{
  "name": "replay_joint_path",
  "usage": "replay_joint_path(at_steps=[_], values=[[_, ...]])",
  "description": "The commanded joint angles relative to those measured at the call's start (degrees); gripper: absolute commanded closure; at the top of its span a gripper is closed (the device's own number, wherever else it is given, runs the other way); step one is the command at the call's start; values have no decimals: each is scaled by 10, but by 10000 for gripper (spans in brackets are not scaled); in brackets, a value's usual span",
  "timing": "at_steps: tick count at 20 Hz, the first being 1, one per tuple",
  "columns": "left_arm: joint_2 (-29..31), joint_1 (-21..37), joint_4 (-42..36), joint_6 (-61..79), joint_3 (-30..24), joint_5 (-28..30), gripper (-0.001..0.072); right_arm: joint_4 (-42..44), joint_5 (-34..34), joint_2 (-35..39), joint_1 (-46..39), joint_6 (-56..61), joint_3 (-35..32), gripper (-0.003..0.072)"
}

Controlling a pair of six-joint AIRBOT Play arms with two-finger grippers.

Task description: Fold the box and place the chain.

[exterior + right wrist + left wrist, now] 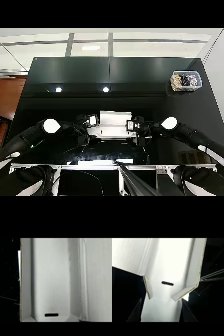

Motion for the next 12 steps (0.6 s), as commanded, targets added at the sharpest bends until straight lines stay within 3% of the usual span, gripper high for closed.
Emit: replay_joint_path(at_steps=[1,2,7,12], values=[[-7,-3,-15,2,0,20,180,0,0,0,0,0,0,152],[-8,-3,-27,2,2,19,243,0,0,0,0,0,0,152],[-9,-3,-27,2,23,-18,361,0,0,0,0,0,0,151],[-15,-3,-28,2,23,-43,380,0,0,0,0,0,0,151]])
